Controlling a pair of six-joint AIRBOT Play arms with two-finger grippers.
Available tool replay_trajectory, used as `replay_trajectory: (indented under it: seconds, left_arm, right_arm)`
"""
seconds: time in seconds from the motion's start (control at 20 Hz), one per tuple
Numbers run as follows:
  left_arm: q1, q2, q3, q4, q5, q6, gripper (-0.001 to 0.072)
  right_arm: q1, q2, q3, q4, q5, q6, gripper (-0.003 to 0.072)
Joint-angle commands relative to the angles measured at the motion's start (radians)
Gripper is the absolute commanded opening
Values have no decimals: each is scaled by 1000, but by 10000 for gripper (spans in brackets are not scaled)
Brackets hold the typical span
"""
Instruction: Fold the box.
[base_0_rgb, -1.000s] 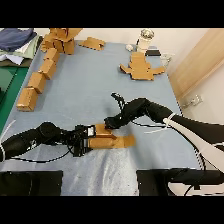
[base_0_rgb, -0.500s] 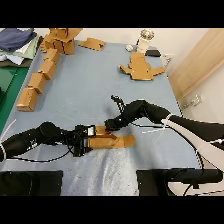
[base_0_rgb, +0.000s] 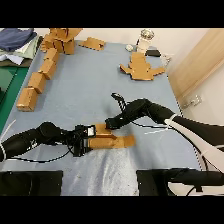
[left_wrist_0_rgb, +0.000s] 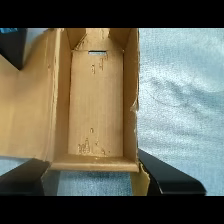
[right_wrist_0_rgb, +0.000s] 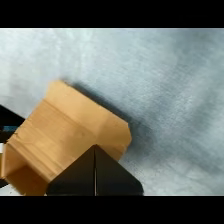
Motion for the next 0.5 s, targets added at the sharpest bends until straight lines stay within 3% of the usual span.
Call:
replay_trajectory:
  seconds: [0.0, 0.25, 0.45]
  left_arm:
    - [0, 0, -1, 0, 0, 0, 389]
    - [0, 0, -1, 0, 0, 0, 389]
    - [0, 0, -1, 0, 0, 0, 389]
  right_arm:
    - [-1, 117, 2, -29, -16, -2, 2]
    - [3, 303, -6, -105, -161, 52, 2]
    - [4, 409, -135, -161, -252, 60, 2]
